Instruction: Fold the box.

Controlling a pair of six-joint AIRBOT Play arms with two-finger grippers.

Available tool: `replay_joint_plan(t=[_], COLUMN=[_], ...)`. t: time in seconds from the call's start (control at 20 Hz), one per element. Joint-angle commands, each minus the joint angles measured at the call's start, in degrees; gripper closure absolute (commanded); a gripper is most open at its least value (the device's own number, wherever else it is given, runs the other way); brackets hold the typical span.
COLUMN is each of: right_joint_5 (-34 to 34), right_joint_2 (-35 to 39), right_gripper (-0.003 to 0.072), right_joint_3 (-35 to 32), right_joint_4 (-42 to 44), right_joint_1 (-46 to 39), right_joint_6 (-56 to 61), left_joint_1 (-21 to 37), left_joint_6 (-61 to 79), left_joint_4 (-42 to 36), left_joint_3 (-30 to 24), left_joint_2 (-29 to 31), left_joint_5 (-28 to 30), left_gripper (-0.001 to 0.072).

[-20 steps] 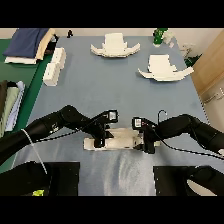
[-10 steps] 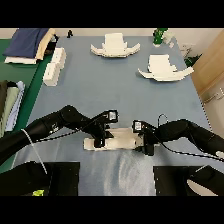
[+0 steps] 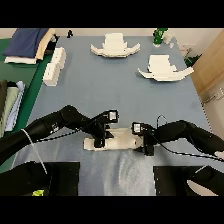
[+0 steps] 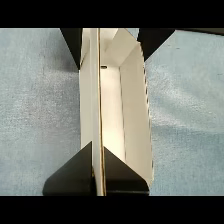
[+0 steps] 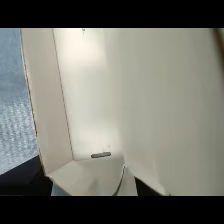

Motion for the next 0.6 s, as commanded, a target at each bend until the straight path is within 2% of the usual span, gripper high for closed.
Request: replay_joint_plan(t=[0.0,0.05,0.1,0.15,0.55], right_joint_5=[-0.07,0.00,-0.07,-0.02,0.28], right_joint_2=[0.61,0.59,0.57,0.52,0.42], right_gripper=[0.0002,0.0005,0.0082,0.0111,0.0112], right_joint_3=[-0.02,-0.02,-0.02,-0.02,-0.04], right_joint_4=[-1.27,-1.46,-1.66,-1.75,-3.45], right_joint_1=[0.17,0.59,1.44,2.16,2.89], right_joint_6=[0.00,0.00,0.00,0.00,0.00], left_joint_1=[0.02,0.02,0.02,0.02,0.02], left_joint_6=[0.00,0.00,0.00,0.00,0.00], left_joint_4=[0.00,0.00,0.02,0.00,0.02], left_joint_3=[-0.02,-0.02,-0.02,-0.02,-0.02], left_joint_2=[-0.02,-0.02,-0.02,-0.02,-0.02], left_joint_5=[0.00,0.02,0.00,0.02,0.00], left_gripper=[0.0694,0.0694,0.0694,0.0694,0.0694])
